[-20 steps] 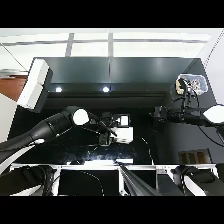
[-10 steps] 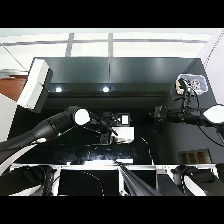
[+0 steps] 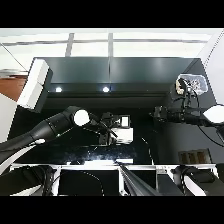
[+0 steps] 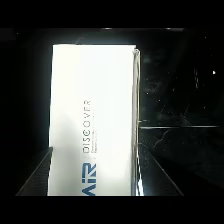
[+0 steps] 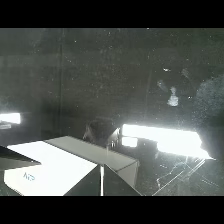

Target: Fold the box and place the chain.

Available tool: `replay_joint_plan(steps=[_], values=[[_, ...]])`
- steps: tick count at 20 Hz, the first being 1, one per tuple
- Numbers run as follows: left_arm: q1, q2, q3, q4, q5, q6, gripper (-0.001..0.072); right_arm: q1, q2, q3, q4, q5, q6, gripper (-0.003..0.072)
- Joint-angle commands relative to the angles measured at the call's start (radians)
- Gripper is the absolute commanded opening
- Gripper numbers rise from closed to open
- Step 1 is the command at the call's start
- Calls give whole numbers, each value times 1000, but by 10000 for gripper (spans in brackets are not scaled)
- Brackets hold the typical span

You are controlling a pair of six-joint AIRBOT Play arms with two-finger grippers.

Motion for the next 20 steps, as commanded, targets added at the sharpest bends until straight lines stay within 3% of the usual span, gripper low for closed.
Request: replay_joint_plan(steps=[1,20], values=[[1,2,6,-2,6,1,713,0,0,0,0,0,0,27],[1,-5,4,-3,-2,-7,711,0,0,0,0,1,0,27]])
